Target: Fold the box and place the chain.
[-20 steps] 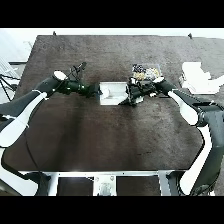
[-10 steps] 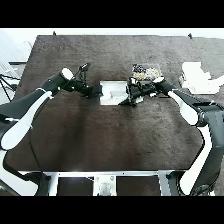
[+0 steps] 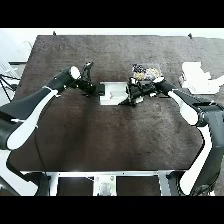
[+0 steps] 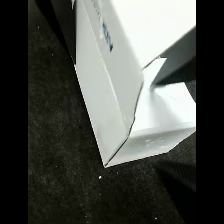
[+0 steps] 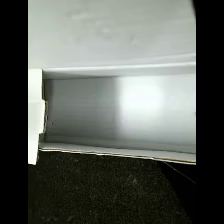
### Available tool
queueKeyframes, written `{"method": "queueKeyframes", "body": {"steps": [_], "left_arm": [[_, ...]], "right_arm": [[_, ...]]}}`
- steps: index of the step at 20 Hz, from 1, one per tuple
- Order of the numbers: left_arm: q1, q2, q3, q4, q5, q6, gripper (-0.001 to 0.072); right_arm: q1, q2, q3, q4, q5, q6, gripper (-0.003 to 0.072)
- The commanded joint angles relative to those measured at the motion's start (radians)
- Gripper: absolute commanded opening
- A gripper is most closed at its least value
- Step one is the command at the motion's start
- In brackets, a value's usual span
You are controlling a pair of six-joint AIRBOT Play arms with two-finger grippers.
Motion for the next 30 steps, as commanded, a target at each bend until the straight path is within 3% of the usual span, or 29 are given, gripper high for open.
{"method": "queueKeyframes", "body": {"steps": [1, 6, 14, 16, 21, 30], "left_arm": [[-0.018, -0.033, 0.048, 0.060, -0.050, -0.066, 0.0555], [-0.041, -0.061, 0.094, 0.134, -0.061, -0.134, 0.0555], [-0.069, -0.120, 0.199, 0.278, -0.174, -0.232, 0.0553], [-0.069, -0.122, 0.201, 0.291, -0.193, -0.243, 0.0409], [-0.082, -0.138, 0.254, 0.317, -0.223, -0.254, 0.0409], [-0.097, -0.274, 0.464, 0.388, -0.463, -0.359, 0.0408]], "right_arm": [[0.001, -0.001, 0.000, 0.001, 0.000, 0.000, 0.0480], [0.001, -0.001, 0.000, 0.000, 0.000, 0.000, 0.0479], [0.001, -0.001, 0.000, 0.001, 0.000, 0.000, 0.0480], [0.001, -0.001, 0.000, 0.001, 0.000, 0.000, 0.0479], [0.001, -0.001, 0.000, 0.001, 0.000, 0.000, 0.0479], [0.001, -0.001, 0.000, 0.001, 0.000, 0.000, 0.0480]]}}
